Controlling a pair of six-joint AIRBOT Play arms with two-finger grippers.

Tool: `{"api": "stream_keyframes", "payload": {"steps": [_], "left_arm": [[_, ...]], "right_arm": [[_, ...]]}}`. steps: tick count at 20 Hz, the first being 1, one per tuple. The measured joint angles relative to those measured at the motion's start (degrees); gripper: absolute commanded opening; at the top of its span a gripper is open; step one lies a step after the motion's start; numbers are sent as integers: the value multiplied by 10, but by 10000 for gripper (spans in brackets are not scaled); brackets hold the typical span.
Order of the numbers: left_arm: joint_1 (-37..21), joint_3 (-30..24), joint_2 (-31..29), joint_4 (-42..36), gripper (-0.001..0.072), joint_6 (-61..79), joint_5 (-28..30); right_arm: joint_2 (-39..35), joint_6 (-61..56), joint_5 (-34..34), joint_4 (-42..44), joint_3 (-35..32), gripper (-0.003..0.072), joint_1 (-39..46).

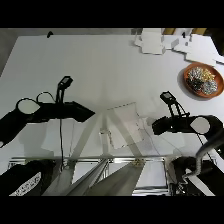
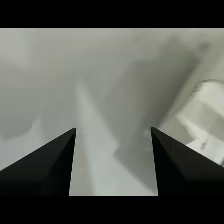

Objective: Fold the box and place the chain.

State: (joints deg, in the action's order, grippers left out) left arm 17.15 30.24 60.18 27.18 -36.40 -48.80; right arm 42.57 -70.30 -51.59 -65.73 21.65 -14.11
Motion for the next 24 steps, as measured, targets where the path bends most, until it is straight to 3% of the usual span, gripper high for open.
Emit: {"api": "stream_keyframes", "payload": {"steps": [2,6,14,15,17,18,20,22,24], "left_arm": [[26,9,48,-63,564,82,-6],[71,56,129,-120,564,167,-12],[96,102,198,-80,550,194,-47],[97,103,202,-74,493,195,-53],[99,104,207,-64,309,196,-61],[100,105,208,-59,257,198,-61],[100,105,210,-48,235,201,-60],[101,105,211,-40,49,219,-57],[101,105,211,-37,6,256,-57]], "right_arm": [[0,-1,1,0,0,19,0],[0,-1,3,0,0,19,0],[0,-2,3,0,0,20,0],[0,-2,3,0,0,20,0],[0,-2,3,0,0,20,0],[0,-2,3,0,0,20,0],[0,-2,3,0,0,20,0],[0,-2,3,0,0,19,0],[0,-2,3,1,0,19,0]]}}
